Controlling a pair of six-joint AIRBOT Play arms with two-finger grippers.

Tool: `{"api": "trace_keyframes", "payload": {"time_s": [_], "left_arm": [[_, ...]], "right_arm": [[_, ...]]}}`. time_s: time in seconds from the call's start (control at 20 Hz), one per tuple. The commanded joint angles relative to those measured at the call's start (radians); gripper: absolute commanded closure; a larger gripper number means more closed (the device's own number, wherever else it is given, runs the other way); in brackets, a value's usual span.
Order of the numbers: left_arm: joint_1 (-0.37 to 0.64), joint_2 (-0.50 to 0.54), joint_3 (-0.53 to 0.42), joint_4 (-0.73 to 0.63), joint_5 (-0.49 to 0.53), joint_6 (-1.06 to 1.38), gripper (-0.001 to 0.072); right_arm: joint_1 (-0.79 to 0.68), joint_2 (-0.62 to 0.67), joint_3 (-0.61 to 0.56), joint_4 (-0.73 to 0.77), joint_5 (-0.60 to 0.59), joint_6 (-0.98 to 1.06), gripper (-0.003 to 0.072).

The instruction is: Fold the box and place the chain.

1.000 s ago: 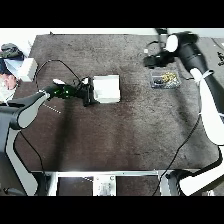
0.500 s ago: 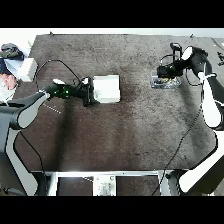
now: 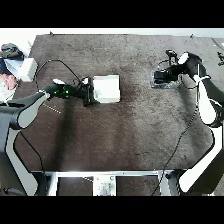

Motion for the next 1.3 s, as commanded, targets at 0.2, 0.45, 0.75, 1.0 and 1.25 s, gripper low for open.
{"api": "trace_keyframes", "payload": {"time_s": [0.2,0.45,0.75,1.0,1.25], "left_arm": [[-0.001,0.000,0.000,0.000,0.000,0.000,0.0293],[-0.001,0.000,0.000,0.000,-0.001,0.000,0.0292],[-0.001,0.000,0.000,0.000,0.000,0.000,0.0292],[-0.001,0.000,0.000,0.000,-0.001,0.000,0.0292],[-0.001,0.000,0.000,0.000,-0.001,0.000,0.0292]], "right_arm": [[0.000,-0.009,0.001,-0.042,-0.004,-0.005,0.0464],[0.005,-0.014,0.001,-0.041,-0.018,-0.005,0.0530],[0.022,-0.014,0.001,-0.040,-0.051,-0.005,0.0597],[0.038,0.011,0.001,-0.041,-0.054,-0.005,0.0673],[0.014,0.015,0.001,-0.063,0.031,0.003,0.0359]]}}
